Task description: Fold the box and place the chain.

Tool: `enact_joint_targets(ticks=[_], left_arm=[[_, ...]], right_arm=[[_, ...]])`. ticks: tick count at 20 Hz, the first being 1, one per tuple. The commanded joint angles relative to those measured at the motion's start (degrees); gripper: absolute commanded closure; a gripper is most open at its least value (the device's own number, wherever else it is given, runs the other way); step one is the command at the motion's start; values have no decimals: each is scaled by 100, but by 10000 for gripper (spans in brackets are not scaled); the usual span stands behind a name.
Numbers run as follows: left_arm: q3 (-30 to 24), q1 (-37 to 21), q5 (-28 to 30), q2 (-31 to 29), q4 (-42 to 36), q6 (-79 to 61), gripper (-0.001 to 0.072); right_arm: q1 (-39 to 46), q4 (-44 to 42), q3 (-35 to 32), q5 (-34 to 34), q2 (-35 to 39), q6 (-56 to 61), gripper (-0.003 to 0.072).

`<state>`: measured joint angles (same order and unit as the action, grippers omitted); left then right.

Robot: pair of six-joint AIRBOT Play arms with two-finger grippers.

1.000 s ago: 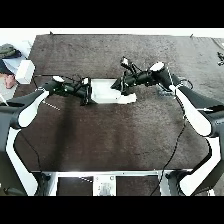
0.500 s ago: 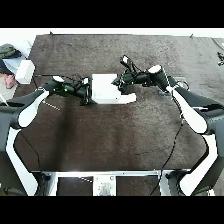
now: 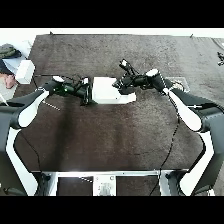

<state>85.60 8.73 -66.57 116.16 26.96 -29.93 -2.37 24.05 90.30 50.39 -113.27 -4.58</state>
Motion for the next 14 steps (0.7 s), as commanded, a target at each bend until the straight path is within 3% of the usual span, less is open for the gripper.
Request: enact_joint_targets(ticks=[1, 7, 9, 12, 13, 14], left_arm=[[4, -2, -4, -2, 4, -4, 506], [4, -2, -4, -2, 4, -7, 506], [4, -2, -4, -2, 0, -7, 506], [4, -2, -11, -2, 0, -7, 506], [4, -2, -11, -2, 0, -7, 506], [4, -2, -11, -2, 0, -7, 506]], right_arm=[[-7, 11, 0, 46, 37, -4, 654], [20, 455, 0, 68, 811, 44, 652], [17, 1086, 0, 138, 1117, 494, 458], [17, 2216, 0, 787, 1357, 597, 442], [17, 2498, -2, 1060, 1362, 595, 173], [15, 2715, -4, 1266, 1351, 595, 89]])
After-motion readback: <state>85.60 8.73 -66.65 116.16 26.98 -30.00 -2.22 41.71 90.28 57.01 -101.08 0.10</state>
